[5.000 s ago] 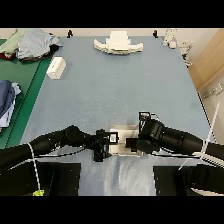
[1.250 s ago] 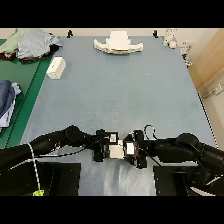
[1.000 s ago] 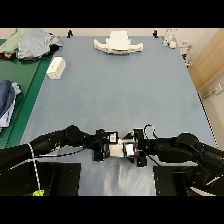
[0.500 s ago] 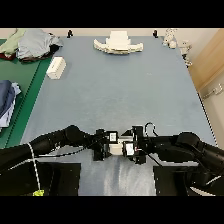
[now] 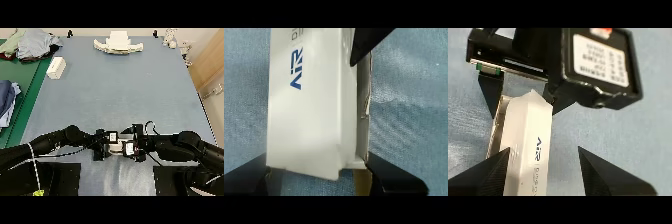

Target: Fold the box.

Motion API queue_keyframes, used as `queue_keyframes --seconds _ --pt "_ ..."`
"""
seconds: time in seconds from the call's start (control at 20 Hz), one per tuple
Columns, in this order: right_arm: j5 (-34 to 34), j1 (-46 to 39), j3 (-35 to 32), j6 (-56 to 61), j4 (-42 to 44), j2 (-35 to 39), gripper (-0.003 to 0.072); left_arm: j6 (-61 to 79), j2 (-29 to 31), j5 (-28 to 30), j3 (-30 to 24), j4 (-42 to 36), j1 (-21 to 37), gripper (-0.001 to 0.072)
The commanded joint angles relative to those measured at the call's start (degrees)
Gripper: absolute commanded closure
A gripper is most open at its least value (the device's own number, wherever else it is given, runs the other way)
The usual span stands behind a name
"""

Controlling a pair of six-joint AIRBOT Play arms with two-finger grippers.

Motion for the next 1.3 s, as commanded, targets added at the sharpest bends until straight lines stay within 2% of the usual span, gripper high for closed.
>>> queue_keyframes --seconds 0.0,0.25,0.55,0.9,1.15,1.2,1.25 --pt "0.0 0.0 0.1 0.2 -0.3 -0.5 0.0034 0.0 0.0 0.0 0.0 0.0 0.0 0.0298" --pt "0.0 0.0 0.1 0.2 0.6 -2.8 0.0034 0.0 0.0 0.0 0.0 0.0 0.0 0.0298" --pt "-3.1 0.0 0.1 0.2 3.9 -2.9 0.0034 0.0 0.0 0.0 0.0 0.0 0.0 0.0298" --pt "-3.0 0.0 0.3 0.2 5.3 -2.9 0.0034 0.0 0.0 0.0 0.0 0.0 0.0 0.0298" --pt "-2.3 0.0 0.3 1.9 5.8 3.3 0.0034 0.0 0.0 0.0 0.0 0.0 0.0 0.0298" --pt "-2.1 0.0 0.2 5.0 5.8 4.9 0.0051 0.0 0.0 0.0 0.0 0.0 0.0 0.0298" --pt "-2.2 0.0 0.1 10.5 5.8 6.3 0.0286 0.0 0.0 0.0 0.0 0.0 0.0 0.0298"
